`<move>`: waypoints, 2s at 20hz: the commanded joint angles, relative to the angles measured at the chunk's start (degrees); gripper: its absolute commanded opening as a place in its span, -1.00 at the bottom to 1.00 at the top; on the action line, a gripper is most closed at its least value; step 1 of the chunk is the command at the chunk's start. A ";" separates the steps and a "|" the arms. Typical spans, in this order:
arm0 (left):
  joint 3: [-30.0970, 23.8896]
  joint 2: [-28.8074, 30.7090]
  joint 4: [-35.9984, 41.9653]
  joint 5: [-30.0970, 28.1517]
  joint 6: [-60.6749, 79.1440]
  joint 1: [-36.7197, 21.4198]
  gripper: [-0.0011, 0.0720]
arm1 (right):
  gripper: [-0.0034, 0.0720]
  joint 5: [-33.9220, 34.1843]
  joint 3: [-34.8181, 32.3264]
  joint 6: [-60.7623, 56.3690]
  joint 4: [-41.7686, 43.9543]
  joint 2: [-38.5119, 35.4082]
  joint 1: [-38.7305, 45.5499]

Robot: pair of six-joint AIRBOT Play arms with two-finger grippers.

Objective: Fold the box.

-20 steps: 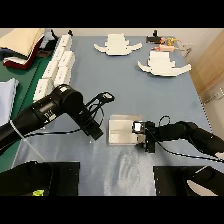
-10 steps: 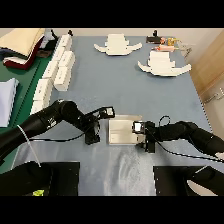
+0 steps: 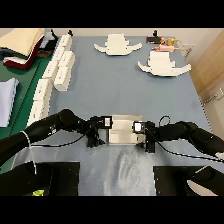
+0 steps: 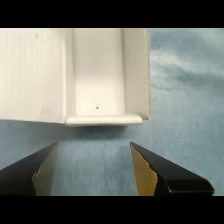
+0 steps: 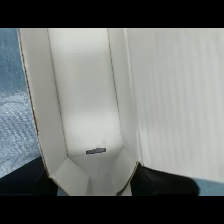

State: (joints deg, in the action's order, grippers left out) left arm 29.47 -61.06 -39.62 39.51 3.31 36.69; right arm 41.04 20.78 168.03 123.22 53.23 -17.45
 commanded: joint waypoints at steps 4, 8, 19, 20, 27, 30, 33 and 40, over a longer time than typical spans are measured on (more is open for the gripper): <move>-1.09 -1.14 4.13 -3.34 5.03 0.48 0.95 | 0.53 -0.02 0.00 0.00 -0.02 -0.04 -0.02; -0.96 -2.82 5.38 -3.43 6.78 1.64 0.95 | 0.53 -0.02 0.00 0.00 -0.02 -0.04 -0.02; -0.85 -4.04 8.92 -3.58 6.75 3.54 0.95 | 0.53 -0.02 0.00 0.00 -0.02 -0.04 -0.02; -0.85 -4.35 10.12 -3.89 6.75 4.00 0.95 | 0.53 -0.02 0.00 0.00 -0.02 -0.04 -0.02; -0.68 -6.43 11.58 -6.56 6.73 5.44 0.95 | 0.53 -0.02 0.00 0.00 -0.02 -0.04 -0.02; -0.68 -7.21 11.56 -6.56 6.56 5.46 0.95 | 0.53 -0.02 0.00 0.00 -0.02 -0.04 -0.02; -0.74 -7.45 11.52 -6.64 6.51 5.46 0.95 | 0.53 -0.02 0.00 0.00 -0.02 -0.04 -0.02; -0.76 -7.65 11.56 -7.23 6.56 5.46 0.30 | 0.53 -0.02 0.00 0.00 -0.04 -0.04 -0.02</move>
State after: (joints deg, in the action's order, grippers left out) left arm 28.75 -68.62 -27.99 32.49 9.93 42.11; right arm 41.04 20.78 168.03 123.17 53.23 -17.45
